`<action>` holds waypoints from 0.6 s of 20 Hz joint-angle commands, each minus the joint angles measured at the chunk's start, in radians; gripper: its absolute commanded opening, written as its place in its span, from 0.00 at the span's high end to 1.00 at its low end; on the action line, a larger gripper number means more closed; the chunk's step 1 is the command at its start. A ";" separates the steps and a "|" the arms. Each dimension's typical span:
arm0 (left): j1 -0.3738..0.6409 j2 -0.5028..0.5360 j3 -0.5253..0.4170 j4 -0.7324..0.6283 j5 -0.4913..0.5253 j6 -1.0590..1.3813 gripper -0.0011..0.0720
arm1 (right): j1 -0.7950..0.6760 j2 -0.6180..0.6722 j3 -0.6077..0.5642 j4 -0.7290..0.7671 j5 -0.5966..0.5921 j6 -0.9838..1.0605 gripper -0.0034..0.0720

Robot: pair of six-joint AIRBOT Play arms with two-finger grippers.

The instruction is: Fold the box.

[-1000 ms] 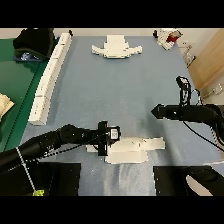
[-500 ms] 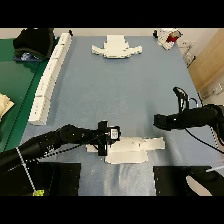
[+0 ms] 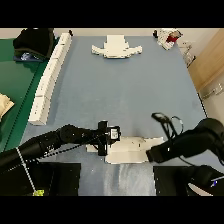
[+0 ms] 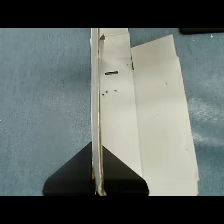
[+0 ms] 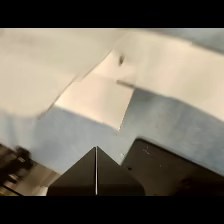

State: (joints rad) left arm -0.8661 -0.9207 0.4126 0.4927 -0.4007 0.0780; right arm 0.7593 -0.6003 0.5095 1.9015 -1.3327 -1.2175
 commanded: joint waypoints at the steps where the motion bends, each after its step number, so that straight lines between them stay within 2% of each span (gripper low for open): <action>1: 0.000 -0.001 0.001 0.000 0.000 0.000 0.97 | 0.338 0.005 -0.045 -0.153 0.077 -0.058 0.78; 2: 0.000 -0.001 0.001 0.000 0.000 0.000 0.97 | 0.418 -0.012 -0.048 -0.214 0.129 -0.097 0.26; 3: 0.000 -0.001 0.001 0.000 0.001 0.000 0.97 | 0.475 -0.035 -0.048 -0.288 0.176 -0.103 0.00; 6: 0.000 -0.001 0.001 0.000 -0.001 0.000 0.97 | 0.558 -0.132 -0.048 -0.459 0.279 -0.132 0.00; 12: 0.000 -0.001 0.001 0.000 0.000 0.000 0.97 | 0.563 -0.278 -0.048 -0.593 0.397 -0.137 0.00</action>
State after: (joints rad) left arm -0.8661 -0.9207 0.4126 0.4927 -0.4007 0.0780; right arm 1.3037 -0.8158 0.4618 1.4059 -1.0042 -1.3445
